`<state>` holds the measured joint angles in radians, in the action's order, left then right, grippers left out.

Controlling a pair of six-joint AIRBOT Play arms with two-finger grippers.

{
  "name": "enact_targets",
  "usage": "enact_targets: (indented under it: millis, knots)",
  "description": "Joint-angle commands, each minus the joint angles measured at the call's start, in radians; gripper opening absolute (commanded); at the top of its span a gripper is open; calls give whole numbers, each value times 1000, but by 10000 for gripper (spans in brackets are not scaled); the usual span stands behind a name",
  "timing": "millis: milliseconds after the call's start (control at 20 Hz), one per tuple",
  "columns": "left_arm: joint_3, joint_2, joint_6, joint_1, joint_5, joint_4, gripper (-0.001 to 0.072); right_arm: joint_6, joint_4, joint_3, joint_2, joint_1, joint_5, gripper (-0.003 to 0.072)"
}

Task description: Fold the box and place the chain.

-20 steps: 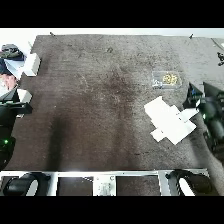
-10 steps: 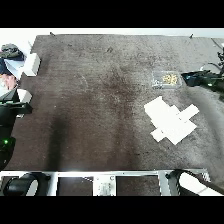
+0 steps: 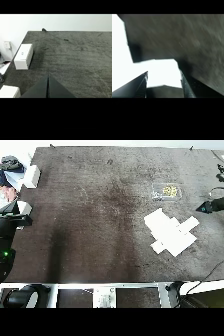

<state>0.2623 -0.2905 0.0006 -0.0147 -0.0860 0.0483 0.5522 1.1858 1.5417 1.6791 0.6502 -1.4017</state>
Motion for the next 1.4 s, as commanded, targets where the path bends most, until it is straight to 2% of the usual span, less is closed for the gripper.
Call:
enact_targets:
  millis: [0,300,550,850,900,950,1350]
  knots:
    - [1,0,0,-1,-1,0,13,-71,135,61,105,9,-70,484]
    - [1,0,0,-1,-1,0,12,-127,68,64,171,10,-66,484]
    - [0,0,0,-1,-1,0,13,-134,-5,64,228,10,-194,484]
    - [1,0,0,-1,-1,0,13,-134,-39,63,230,10,-326,463]
    - [1,0,0,-1,-2,0,13,-134,-47,63,230,10,-345,325]
    - [1,0,0,-1,-1,0,13,-134,-50,63,230,10,-351,233]
    - [1,0,0,-1,-1,0,13,-134,-124,22,230,-2,-383,231]
